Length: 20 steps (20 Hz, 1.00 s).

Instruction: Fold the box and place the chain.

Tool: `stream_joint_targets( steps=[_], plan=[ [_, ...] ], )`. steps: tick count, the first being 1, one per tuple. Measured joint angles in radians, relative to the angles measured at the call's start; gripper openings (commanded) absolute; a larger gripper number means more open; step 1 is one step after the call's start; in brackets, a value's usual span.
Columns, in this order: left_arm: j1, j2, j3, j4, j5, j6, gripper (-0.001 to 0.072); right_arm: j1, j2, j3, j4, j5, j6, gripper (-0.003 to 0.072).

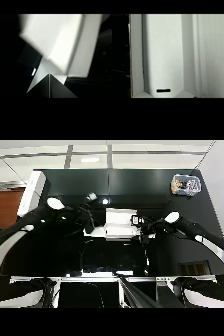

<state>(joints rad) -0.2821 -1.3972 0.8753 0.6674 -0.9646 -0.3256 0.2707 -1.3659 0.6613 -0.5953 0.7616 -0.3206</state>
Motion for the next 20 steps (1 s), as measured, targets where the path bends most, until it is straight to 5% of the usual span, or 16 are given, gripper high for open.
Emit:
stream_joint_targets(
  steps=[5,10,20],
  plan=[
    [0.252,0.037,-0.03,0.133,-0.069,-0.511,0.0027,0.0,0.0,0.0,0.0,0.0,0.0,0.0458],
    [0.448,-0.03,-0.121,0.014,-0.19,-0.723,0.0025,0.0,0.0,0.0,0.0,0.0,0.0,0.0458],
    [0.37,-0.175,-0.148,-0.087,-0.227,-0.728,0.0026,0.003,0.0,0.0,-0.002,-0.002,0.002,0.0458]
  ],
)
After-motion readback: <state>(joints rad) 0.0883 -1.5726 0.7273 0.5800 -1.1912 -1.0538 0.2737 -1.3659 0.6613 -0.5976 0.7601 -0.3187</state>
